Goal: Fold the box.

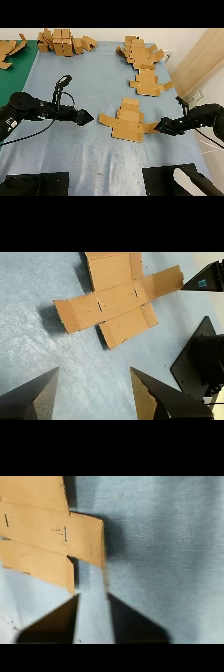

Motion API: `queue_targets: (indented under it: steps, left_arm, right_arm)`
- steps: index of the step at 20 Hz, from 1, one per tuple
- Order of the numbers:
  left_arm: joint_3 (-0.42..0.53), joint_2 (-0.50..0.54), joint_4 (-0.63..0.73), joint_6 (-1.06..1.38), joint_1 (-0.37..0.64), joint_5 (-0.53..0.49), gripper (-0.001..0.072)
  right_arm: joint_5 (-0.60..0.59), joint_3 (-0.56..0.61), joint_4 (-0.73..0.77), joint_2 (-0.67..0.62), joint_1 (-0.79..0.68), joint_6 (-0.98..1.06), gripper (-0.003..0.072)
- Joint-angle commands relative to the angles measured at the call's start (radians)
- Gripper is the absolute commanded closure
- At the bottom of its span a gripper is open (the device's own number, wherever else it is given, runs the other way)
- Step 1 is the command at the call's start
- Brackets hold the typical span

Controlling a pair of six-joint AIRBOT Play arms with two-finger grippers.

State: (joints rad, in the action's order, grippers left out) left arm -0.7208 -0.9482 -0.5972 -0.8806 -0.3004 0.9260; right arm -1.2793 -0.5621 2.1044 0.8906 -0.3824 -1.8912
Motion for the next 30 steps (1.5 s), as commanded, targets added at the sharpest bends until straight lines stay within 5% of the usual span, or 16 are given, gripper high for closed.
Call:
queue_targets:
  steps: [1, 5, 13, 22, 24, 26, 30]
  left_arm:
    - [0.0, 0.0, 0.0, -0.004, 0.001, 0.009, 0.0018]
    - [0.0, 0.0, 0.005, -0.055, 0.001, 0.008, 0.0018]
    - [0.0, -0.003, 0.022, -0.062, 0.001, -0.01, 0.0018]
    - [0.0, -0.004, 0.022, -0.108, 0.001, -0.009, 0.0019]
    - [-0.001, -0.004, 0.022, -0.107, 0.001, -0.01, 0.0018]
    - [-0.001, -0.004, 0.026, -0.109, 0.001, -0.006, 0.0018]
    - [-0.001, -0.005, 0.053, -0.161, 0.002, 0.0, 0.0019]
  right_arm:
    - [0.11, 0.035, -0.035, -0.018, 0.016, 0.018, 0.0302]
    - [0.19, 0.025, -0.021, 0.026, 0.017, 0.017, 0.0303]
    - [0.158, 0.025, 0.175, 0.185, 0.017, -0.053, 0.0357]
    - [0.139, 0.025, 0.198, 0.23, 0.068, -0.063, 0.0413]
    - [0.158, 0.025, 0.197, 0.234, 0.114, -0.069, 0.0587]
    - [0.184, 0.025, 0.201, 0.234, 0.149, -0.088, 0.068]
    - [0.12, 0.026, 0.349, 0.227, 0.268, -0.225, 0.0681]
